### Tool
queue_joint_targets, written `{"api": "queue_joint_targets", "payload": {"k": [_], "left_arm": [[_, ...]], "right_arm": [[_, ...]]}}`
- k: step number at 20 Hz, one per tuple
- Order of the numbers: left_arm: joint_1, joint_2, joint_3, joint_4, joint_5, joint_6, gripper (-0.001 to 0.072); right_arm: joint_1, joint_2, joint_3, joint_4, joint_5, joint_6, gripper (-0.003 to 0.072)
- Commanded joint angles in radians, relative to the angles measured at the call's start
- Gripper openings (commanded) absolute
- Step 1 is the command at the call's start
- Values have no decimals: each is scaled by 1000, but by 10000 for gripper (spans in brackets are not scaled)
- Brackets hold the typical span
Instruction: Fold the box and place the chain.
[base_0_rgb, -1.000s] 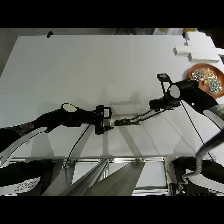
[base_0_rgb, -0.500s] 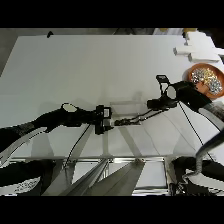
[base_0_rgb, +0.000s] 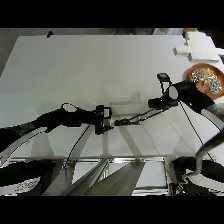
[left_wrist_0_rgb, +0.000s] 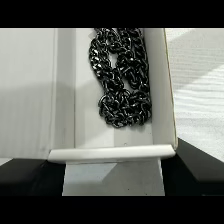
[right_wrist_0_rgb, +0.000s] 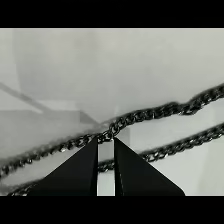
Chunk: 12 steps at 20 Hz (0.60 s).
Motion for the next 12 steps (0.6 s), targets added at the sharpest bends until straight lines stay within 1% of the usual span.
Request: {"api": "queue_joint_targets", "payload": {"k": [1, 4, 7, 10, 12], "left_arm": [[0, 0, 0, 0, 0, 0, 209], [0, 0, 0, 0, 0, 0, 209], [0, 0, 0, 0, 0, 0, 209], [0, 0, 0, 0, 0, 0, 209], [0, 0, 0, 0, 0, 0, 209]], "right_arm": [[2, 59, 1, 2, 29, -29, 16], [37, 142, 1, 1, 85, -54, 16], [133, 248, 1, 13, 129, -56, 16], [247, 367, 1, 137, 109, -43, 16], [321, 422, 1, 200, 67, -39, 16]]}}
